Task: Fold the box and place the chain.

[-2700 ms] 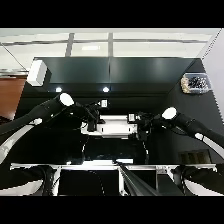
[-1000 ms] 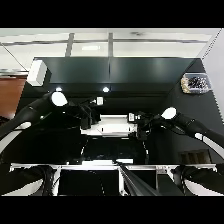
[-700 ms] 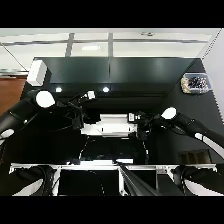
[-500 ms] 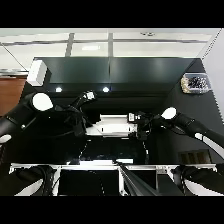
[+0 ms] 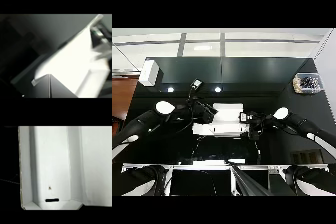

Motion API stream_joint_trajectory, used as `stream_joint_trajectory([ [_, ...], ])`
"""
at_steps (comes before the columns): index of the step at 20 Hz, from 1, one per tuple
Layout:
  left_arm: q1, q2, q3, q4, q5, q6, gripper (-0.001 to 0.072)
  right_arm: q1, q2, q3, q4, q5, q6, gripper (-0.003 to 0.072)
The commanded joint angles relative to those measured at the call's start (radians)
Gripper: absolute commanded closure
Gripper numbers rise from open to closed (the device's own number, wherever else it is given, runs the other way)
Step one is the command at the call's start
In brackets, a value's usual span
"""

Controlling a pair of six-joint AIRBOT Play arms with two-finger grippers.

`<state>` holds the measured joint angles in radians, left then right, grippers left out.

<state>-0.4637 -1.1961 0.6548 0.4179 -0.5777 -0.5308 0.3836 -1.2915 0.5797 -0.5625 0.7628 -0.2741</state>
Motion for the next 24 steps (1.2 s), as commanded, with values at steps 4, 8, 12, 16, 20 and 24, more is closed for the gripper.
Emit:
stream_joint_trajectory([
  [4,-0.002,-0.128,0.009,0.032,-0.015,0.045,0.0685,0.001,-0.001,0.0,0.0,0.0,0.0,0.0601],
  [8,-0.006,-0.145,0.013,0.093,-0.046,0.046,0.0686,0.001,-0.001,0.0,0.0,0.0,0.0,0.0601],
  [12,0.021,-0.01,0.047,0.204,-0.048,0.04,0.0686,0.001,-0.001,0.0,0.0,0.0,0.0,0.0601],
  [16,0.119,0.201,0.01,0.305,-0.163,-0.005,0.0685,0.001,-0.001,-0.001,0.0,0.0,0.0,0.0602],
  [20,0.151,0.269,-0.071,0.31,-0.372,0.17,0.0662,0.001,-0.001,-0.001,0.0,0.0,0.0,0.0601],
  [24,0.078,0.222,-0.13,0.386,-0.211,0.352,-0.0007,0.001,-0.001,0.0,0.001,0.001,0.0,0.0601],
])
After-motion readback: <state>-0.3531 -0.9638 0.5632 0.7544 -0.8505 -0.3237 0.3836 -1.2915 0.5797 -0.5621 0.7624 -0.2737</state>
